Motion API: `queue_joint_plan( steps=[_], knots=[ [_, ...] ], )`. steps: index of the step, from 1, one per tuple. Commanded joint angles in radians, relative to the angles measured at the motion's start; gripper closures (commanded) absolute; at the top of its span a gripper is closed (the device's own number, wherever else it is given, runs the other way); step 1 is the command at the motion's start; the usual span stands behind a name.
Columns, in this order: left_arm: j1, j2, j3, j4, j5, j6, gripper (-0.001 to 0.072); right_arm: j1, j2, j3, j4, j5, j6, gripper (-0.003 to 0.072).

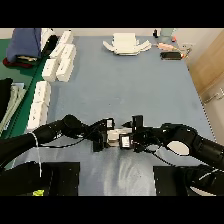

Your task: Fold the box.

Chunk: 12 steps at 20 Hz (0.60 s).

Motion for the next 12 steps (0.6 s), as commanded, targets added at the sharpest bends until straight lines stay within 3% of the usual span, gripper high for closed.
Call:
queue_joint_plan(
  steps=[1, 12],
  knots=[
    [0.0, 0.0, 0.0, 0.001, 0.0, 0.002, 0.0241, 0.002, -0.034, 0.0, 0.016, 0.008, 0.0, 0.0324],
    [0.0, 0.0, 0.0, 0.001, 0.0, 0.002, 0.0242, 0.044, -0.005, 0.001, 0.048, 0.072, 0.001, 0.0324]
  ],
)
